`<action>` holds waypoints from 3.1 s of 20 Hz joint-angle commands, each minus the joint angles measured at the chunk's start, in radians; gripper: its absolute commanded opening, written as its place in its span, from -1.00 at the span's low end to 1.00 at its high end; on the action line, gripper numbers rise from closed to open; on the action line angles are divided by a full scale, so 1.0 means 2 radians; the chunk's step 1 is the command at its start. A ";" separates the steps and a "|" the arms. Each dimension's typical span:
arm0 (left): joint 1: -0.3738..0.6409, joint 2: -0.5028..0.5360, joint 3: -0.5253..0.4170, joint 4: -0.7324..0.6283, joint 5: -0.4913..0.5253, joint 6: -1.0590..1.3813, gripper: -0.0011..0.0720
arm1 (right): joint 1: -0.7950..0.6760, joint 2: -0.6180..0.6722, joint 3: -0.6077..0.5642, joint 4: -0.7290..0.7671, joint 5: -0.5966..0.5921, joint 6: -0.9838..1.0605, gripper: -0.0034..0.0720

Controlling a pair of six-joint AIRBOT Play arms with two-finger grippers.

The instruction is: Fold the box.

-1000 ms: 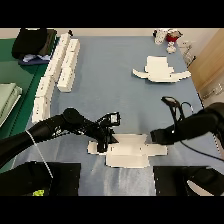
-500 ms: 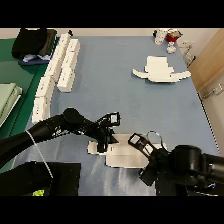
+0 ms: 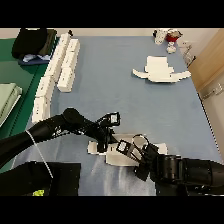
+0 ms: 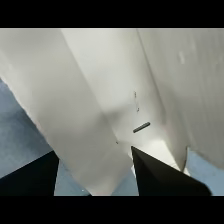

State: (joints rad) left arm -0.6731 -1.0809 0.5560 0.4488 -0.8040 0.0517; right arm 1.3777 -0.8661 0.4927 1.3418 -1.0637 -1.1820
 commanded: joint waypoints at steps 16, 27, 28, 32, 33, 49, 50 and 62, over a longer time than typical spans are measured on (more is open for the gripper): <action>0.000 0.000 0.000 0.000 0.000 0.000 -0.93 | -0.084 0.097 -0.022 -0.015 0.027 -0.104 1.00; 0.000 0.000 0.000 0.000 0.000 0.000 -0.93 | -0.411 0.100 -0.064 0.419 0.048 -0.771 1.00; 0.000 0.000 0.000 0.000 0.000 0.000 -0.93 | -0.430 0.097 -0.066 0.432 0.046 -0.789 1.00; 0.000 0.000 0.000 0.000 0.000 0.000 -0.93 | -0.459 0.077 -0.066 0.432 0.038 -0.805 1.00; 0.000 0.000 0.000 0.000 0.000 0.000 -0.93 | -0.459 0.078 -0.066 0.430 0.038 -0.805 1.00; 0.000 0.000 0.000 0.000 0.000 0.000 -0.93 | -0.459 0.074 -0.068 0.420 0.079 -0.812 1.00; 0.000 0.000 0.000 0.000 0.000 0.000 -0.93 | -0.459 0.069 -0.069 0.432 0.077 -0.833 1.00; 0.000 0.000 0.000 0.000 0.000 0.000 -0.93 | -0.459 0.064 -0.100 0.430 0.074 -0.896 0.98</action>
State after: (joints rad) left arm -0.6731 -1.0809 0.5560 0.4488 -0.8040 0.0513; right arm 0.4603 -0.7433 0.2951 2.2105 -0.9165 -2.9746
